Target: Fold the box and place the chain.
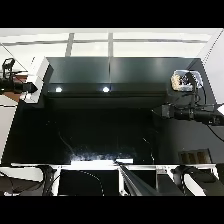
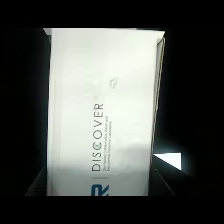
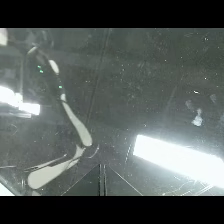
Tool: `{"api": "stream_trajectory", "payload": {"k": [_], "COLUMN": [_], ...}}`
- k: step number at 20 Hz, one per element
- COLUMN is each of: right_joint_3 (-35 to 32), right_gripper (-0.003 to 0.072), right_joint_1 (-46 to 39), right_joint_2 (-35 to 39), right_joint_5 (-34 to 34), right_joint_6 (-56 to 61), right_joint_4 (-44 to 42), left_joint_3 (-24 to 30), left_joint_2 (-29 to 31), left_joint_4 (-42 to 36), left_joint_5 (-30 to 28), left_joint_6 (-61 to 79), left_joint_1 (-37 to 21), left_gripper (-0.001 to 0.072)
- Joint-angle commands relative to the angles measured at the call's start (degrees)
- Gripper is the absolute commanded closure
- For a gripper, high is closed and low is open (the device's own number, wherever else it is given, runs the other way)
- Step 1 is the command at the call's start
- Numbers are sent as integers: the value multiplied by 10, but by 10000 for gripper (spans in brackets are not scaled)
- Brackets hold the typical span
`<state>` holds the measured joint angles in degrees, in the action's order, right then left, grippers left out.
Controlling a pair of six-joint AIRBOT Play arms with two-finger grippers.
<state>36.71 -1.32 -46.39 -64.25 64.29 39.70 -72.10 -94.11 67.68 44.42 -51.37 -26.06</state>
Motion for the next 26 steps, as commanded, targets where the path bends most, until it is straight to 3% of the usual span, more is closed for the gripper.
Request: {"api": "stream_trajectory", "payload": {"k": [1, 5, 7, 13, 17, 18, 20, 22, 23, 26], "right_joint_3": [0, 0, 0, 0, 0, 0, 0, 0, 0, 0], "right_gripper": [644, 644, 644, 644, 644, 644, 644, 645, 645, 645], "right_joint_1": [0, 0, 0, 0, 0, 0, 0, 0, 0, 0], "right_joint_2": [0, 0, 0, 0, 0, 0, 0, 1, 2, 37], "right_joint_5": [0, 5, -1, 2, 2, 1, -12, -53, -73, -87], "right_joint_6": [0, 0, 1, 0, -5, -9, -11, -10, -3, 60], "right_joint_4": [0, 0, 0, 11, 12, 14, 27, 77, 108, 209], "left_joint_3": [-15, -14, -14, -75, -117, -120, -115, -94, -73, 40], "left_joint_2": [0, -17, -19, 48, 113, 129, 150, 174, 197, 308], "left_joint_4": [9, 7, 32, 56, 13, -2, 35, 70, 80, 79], "left_joint_5": [7, -3, -19, 81, 164, 191, 272, 325, 320, 226], "left_joint_6": [-1, -10, -12, -52, -160, -208, -303, -325, -324, -324], "left_joint_1": [-3, 9, 16, 19, 33, 42, 69, 115, 141, 233], "left_gripper": [284, 280, -4, -4, 1, 97, 662, 683, 683, 683]}}
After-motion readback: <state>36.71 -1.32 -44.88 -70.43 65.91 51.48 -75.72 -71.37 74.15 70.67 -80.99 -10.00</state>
